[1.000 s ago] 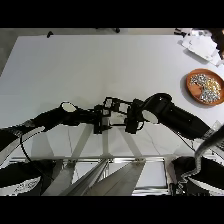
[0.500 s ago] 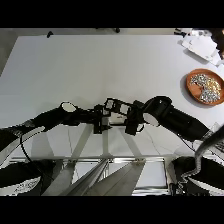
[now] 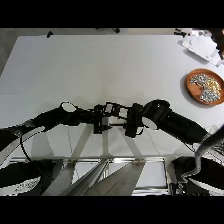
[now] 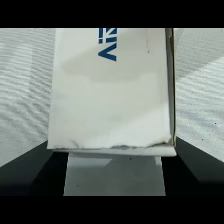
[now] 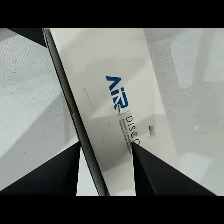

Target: Fold the box and place the chain.

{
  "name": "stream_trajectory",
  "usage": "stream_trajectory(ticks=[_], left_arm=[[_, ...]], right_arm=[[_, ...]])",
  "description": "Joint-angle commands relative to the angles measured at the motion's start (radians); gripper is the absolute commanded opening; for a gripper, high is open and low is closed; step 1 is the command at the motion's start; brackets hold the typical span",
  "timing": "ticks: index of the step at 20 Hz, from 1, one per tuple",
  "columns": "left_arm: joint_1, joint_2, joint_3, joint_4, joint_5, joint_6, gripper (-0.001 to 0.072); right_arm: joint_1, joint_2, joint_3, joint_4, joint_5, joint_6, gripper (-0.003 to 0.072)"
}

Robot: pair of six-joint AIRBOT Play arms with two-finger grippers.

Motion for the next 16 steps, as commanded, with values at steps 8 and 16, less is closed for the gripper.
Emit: stream_trajectory(ticks=[8, 16], left_arm=[[0.0, 0.001, 0.0, 0.0, 0.0, 0.0, 0.0319], [0.0, 0.001, 0.0, -0.001, 0.0, 0.0, 0.0319]], right_arm=[[-0.089, 0.179, 0.0, 0.005, -0.03, 0.0, 0.0365], [-0.116, 0.262, -0.178, 0.479, -0.358, -0.026, 0.0011]])
